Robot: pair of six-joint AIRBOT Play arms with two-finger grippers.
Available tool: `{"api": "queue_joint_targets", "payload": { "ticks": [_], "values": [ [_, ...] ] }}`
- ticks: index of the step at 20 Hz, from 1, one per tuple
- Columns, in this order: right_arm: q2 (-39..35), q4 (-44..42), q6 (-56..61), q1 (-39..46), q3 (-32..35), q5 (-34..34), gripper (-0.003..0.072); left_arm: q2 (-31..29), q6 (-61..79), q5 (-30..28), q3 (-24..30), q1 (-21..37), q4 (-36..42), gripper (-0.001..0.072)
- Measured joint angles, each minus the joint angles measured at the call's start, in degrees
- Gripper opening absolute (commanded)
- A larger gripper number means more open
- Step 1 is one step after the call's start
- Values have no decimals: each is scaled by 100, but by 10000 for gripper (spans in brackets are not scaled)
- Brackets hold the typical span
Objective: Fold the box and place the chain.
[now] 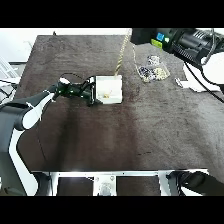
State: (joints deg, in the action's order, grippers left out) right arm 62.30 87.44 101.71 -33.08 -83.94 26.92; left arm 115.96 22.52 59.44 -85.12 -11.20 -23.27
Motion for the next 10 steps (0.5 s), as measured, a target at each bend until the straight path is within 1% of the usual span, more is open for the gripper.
{"api": "queue_joint_targets", "payload": {
  "ticks": [5,10],
  "values": [
    [197,437,551,-529,-321,-125,0,0,-4,7,0,0,-2,413],
    [490,560,782,-584,-232,-146,0,2,-13,15,0,0,-2,413]
  ]
}}
